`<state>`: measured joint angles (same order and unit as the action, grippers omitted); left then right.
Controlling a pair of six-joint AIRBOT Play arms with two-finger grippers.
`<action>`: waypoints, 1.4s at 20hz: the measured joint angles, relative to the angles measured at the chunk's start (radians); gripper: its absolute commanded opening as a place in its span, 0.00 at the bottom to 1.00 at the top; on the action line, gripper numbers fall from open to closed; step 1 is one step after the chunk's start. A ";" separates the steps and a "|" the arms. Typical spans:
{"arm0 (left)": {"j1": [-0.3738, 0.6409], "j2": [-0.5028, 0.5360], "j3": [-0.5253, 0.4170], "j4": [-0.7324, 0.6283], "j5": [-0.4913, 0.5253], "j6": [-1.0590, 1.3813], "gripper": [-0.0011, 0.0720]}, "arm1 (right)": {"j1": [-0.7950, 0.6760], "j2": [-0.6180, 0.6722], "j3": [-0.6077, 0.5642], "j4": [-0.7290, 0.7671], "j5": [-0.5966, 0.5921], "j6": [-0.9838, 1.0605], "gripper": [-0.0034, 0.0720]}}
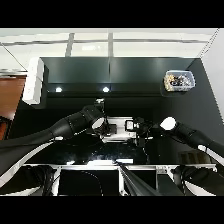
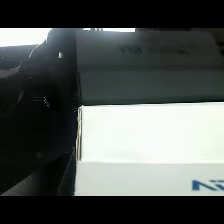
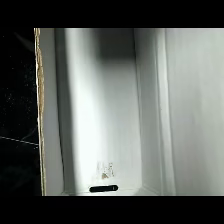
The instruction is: Fold the box and place the chain.
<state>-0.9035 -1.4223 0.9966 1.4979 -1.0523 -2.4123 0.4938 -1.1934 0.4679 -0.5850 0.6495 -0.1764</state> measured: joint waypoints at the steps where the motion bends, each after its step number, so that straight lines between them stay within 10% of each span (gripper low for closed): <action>1: 0.000 -0.002 0.001 0.002 -0.003 -0.005 0.40 | 0.000 0.000 0.000 0.000 0.000 0.000 0.25; 4: 0.000 -0.009 0.002 0.011 -0.011 -0.027 0.04 | 0.000 0.000 0.000 0.000 0.000 0.001 0.25; 8: 0.000 -0.013 0.003 0.013 -0.006 -0.025 0.05 | 0.000 0.000 0.000 0.001 0.000 0.002 0.26; 11: 0.000 -0.013 0.003 0.013 -0.002 -0.017 0.05 | 0.000 0.000 0.000 0.000 -0.001 0.003 0.87; 28: 0.046 -0.015 0.007 0.069 -0.004 0.056 0.05 | -0.001 0.146 0.028 -0.223 0.050 0.201 0.87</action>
<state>-0.8574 -1.4372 1.0035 1.5665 -1.0561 -2.3566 0.4931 -1.0473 0.4961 -0.8078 0.6998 0.0242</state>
